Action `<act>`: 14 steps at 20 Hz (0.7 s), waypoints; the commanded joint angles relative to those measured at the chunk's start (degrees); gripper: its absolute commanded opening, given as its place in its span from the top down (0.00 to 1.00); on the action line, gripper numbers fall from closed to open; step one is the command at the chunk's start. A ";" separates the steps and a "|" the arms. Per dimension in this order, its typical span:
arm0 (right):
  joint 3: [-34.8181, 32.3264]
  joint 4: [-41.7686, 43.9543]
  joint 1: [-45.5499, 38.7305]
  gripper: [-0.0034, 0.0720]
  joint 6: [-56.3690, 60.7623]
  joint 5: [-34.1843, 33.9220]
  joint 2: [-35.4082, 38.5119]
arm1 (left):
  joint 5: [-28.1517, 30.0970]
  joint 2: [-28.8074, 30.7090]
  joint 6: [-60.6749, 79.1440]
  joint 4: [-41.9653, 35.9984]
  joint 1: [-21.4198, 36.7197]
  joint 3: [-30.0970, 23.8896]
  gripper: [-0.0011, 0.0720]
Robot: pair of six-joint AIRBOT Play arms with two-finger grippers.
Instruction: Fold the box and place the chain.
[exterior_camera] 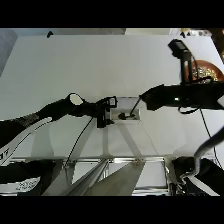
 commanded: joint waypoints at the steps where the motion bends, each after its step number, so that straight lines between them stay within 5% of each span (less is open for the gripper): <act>1: 0.04 -3.39 5.66 0.93 2.69 -2.47 -2.27 | 0.02 0.00 0.02 0.02 0.02 0.02 0.45; 14: 0.04 -5.29 10.67 0.93 2.49 -6.58 -25.16 | 0.02 0.00 0.02 0.02 0.02 0.02 0.45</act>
